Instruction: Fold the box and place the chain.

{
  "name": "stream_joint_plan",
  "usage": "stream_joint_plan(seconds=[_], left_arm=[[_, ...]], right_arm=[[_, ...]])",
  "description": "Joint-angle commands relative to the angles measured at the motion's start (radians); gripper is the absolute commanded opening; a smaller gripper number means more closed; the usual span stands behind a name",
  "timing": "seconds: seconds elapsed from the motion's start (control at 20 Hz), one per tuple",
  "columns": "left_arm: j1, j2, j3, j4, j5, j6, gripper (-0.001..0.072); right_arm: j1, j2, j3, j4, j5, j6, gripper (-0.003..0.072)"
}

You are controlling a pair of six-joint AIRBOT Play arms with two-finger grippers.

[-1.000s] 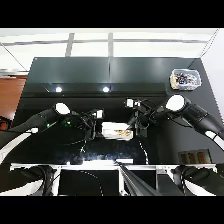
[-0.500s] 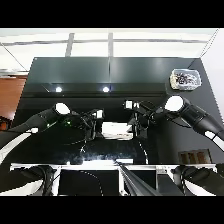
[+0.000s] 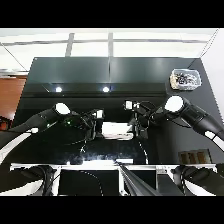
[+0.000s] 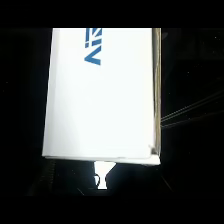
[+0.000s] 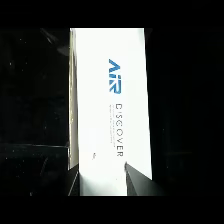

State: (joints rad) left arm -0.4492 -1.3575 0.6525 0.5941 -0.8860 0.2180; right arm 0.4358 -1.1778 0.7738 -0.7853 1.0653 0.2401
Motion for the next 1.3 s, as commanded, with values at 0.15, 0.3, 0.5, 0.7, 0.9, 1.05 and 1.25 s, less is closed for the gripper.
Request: stream_joint_plan(seconds=[0.15, 0.3, 0.5, 0.7, 0.9, 1.05, 1.25], left_arm=[[0.000, -0.001, 0.000, 0.000, 0.000, 0.000, 0.0395], [0.000, -0.001, 0.000, 0.000, 0.000, 0.000, 0.0395], [0.000, -0.001, 0.000, 0.000, 0.000, 0.000, 0.0395], [0.000, -0.001, 0.000, 0.000, 0.000, 0.000, 0.0395], [0.000, -0.001, 0.000, 0.000, 0.000, 0.000, 0.0395], [0.000, -0.001, 0.000, 0.000, 0.000, 0.000, 0.0395], [0.000, -0.001, 0.000, 0.000, 0.000, 0.000, 0.0395]], right_arm=[[0.000, 0.000, 0.000, -0.006, 0.005, 0.003, 0.0297], [0.001, 0.000, -0.001, -0.023, 0.010, 0.003, 0.0298], [0.003, -0.001, -0.016, -0.043, -0.009, 0.005, 0.0340], [0.003, -0.001, -0.023, -0.047, -0.019, 0.011, 0.0388], [0.002, 0.001, -0.020, -0.040, -0.008, 0.018, 0.0387], [0.001, 0.024, -0.007, -0.027, -0.004, 0.069, 0.0387], [-0.003, 0.063, -0.002, -0.023, 0.000, 0.108, 0.0387]])
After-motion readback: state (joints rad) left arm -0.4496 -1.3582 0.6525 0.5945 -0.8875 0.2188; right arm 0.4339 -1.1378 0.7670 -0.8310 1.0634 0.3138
